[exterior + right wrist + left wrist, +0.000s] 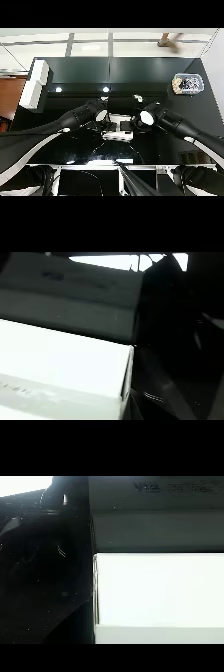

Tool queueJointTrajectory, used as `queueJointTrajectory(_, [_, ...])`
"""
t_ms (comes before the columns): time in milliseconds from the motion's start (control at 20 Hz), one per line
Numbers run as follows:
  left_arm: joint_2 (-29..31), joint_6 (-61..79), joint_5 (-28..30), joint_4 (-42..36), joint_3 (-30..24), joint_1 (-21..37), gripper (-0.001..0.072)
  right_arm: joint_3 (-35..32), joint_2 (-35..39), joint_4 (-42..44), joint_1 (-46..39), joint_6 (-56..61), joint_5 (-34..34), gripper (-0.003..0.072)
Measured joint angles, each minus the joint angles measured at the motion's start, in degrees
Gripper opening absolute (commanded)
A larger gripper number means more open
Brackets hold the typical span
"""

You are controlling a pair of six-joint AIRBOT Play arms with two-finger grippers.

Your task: Fold the box and place the chain.

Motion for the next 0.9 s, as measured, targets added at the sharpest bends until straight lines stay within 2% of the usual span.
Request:
queueJointTrajectory(50, [0.0, 0.0, 0.0, 0.0, 0.0, 0.0, 0.0026, 0.1, -0.4, -0.4, 0.3, 0.9, 0.4, 0.0356])
queueJointTrajectory(100, [0.0, 0.0, 0.0, 0.0, 0.0, 0.0, 0.0026, 0.2, -0.9, -0.9, 0.6, 1.3, 0.5, 0.0305])
queueJointTrajectory(200, [0.0, 0.0, 0.0, 0.0, 0.0, 0.0, 0.0026, 0.3, -1.5, -1.2, 0.9, 2.2, 0.9, 0.03])
queueJointTrajectory(250, [0.0, 0.0, 0.0, 0.0, 0.0, 0.0, 0.0026, 0.3, -1.7, -1.2, 1.0, 2.4, 1.0, 0.0245])
queueJointTrajectory(650, [0.0, 0.0, -0.2, 0.0, 0.0, 0.0, 0.0026, 0.4, -3.7, -1.8, 1.2, 3.2, 1.0, 0.0244])
queueJointTrajectory(750, [0.0, 0.0, -0.3, 0.0, 0.0, 0.0, 0.0026, 0.4, -4.1, -1.9, 1.2, 3.3, 1.0, 0.0092])
queueJointTrajectory(900, [0.0, -0.2, -0.4, -0.1, 0.0, 0.0, 0.0025, 0.4, -4.5, -1.7, 1.3, 3.6, 1.0, 0.0011])
